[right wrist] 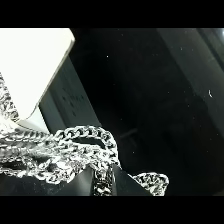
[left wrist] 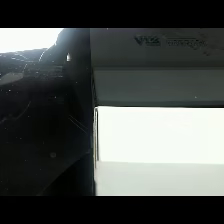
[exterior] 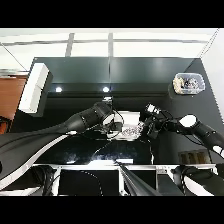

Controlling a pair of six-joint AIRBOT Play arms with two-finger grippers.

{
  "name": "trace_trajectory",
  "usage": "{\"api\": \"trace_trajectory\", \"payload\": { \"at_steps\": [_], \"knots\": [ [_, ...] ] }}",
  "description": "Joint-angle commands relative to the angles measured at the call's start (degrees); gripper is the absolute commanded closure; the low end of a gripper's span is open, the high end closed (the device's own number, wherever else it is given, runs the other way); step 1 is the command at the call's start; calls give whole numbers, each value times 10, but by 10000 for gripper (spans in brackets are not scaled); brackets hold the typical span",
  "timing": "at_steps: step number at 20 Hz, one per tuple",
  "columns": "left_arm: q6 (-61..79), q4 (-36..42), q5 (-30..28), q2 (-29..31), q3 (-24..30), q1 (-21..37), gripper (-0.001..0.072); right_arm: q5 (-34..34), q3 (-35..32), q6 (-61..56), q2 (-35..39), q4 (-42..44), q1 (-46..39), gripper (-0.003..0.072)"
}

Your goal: Fold the box and place the chain.

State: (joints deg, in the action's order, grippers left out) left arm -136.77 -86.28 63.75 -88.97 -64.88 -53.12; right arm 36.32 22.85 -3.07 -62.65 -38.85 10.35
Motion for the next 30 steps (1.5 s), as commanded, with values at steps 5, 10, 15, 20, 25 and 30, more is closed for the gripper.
{"api": "trace_trajectory", "payload": {
  "at_steps": [5,10,15,20,25,30],
  "knots": [
    [0,0,0,0,0,0,680,2,6,-83,37,-23,0,675],
    [0,0,0,0,0,0,680,44,42,-259,126,-23,-3,676],
    [0,0,0,0,0,0,680,177,111,-371,207,-24,-21,677],
    [0,0,0,0,0,0,680,314,227,-470,236,-7,-33,677],
    [0,0,0,0,0,0,680,343,287,-489,236,123,-33,679],
    [0,0,0,0,0,0,680,329,271,-506,216,84,10,678]
  ]
}}
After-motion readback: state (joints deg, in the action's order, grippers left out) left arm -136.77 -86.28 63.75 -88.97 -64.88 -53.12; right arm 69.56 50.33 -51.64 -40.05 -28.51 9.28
